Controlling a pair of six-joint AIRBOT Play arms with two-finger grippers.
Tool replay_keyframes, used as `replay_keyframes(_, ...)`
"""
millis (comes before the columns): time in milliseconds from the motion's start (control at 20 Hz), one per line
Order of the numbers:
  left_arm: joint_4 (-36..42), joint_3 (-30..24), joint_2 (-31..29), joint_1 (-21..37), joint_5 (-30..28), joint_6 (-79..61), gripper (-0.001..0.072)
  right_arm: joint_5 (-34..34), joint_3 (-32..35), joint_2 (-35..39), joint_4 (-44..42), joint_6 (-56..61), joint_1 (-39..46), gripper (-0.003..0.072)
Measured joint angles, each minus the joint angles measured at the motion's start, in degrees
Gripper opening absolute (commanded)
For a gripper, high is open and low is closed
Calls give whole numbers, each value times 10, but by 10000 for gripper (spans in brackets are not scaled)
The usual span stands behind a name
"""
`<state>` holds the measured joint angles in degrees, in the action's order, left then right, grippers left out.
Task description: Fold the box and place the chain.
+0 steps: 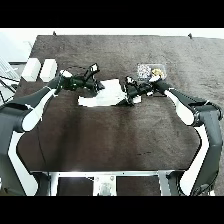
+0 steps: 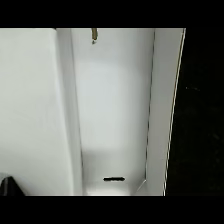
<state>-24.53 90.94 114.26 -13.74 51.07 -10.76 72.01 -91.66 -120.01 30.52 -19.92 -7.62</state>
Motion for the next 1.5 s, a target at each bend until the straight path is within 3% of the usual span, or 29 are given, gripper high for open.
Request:
replay_keyframes(200, -9, 4, -15, 3, 16, -3, 21, 0, 0, 0, 1, -3, 0, 571)
replay_keyframes(400, -9, 8, -71, 26, 70, -12, 27, 0, 0, 0, 2, -2, 0, 571)
replay_keyframes(500, -22, 9, -96, 37, 109, -14, 636, 0, 0, 0, 1, -2, 0, 571)
replay_keyframes(550, -41, 8, -103, 41, 129, -14, 658, 0, 0, 0, 1, -2, 0, 571)
replay_keyframes(750, -138, -19, -111, 50, 155, 17, 662, 0, 0, 0, 1, -1, 0, 571)
replay_keyframes(1000, -224, -61, -92, 42, 112, 48, 662, 0, 0, 0, 0, -1, 0, 571)
replay_keyframes(1500, -251, -70, -83, 23, 57, 62, 661, 0, 0, 0, 0, -1, 0, 571)
